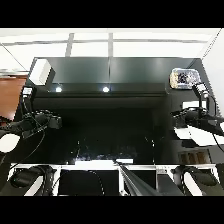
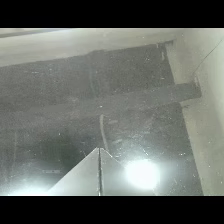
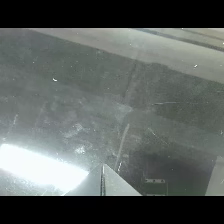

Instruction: Fold the box and place the chain.

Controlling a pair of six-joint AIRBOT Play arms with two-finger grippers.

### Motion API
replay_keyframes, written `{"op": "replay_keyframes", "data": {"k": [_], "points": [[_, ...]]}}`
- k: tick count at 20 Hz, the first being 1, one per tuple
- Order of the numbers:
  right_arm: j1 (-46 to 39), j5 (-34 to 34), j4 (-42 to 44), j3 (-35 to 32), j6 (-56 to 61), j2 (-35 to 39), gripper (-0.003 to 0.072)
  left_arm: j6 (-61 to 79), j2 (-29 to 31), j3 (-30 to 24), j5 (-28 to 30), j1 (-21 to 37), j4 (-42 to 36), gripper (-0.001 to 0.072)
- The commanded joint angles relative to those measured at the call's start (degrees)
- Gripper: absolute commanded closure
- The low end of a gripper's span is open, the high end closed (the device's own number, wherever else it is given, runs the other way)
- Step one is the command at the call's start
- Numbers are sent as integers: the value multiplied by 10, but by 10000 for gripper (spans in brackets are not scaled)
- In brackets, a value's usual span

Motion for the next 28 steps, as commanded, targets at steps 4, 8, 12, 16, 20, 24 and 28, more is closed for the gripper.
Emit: {"op": "replay_keyframes", "data": {"k": [4,8,12,16,20,24,28], "points": [[0,0,0,0,0,1,670,0,0,0,0,0,0,681],[0,0,0,0,0,1,670,0,0,0,0,0,0,680],[0,0,0,0,0,1,670,0,0,0,0,0,0,681],[0,-3,9,0,0,1,670,0,-2,-2,40,0,5,679],[1,-188,120,0,0,-1,669,0,-21,-3,177,-1,-21,679],[0,-459,147,0,7,-33,-10,0,-61,-4,227,-1,-67,659],[-57,-506,146,12,-30,-88,-34,0,-106,-4,204,-7,-75,-2]]}}
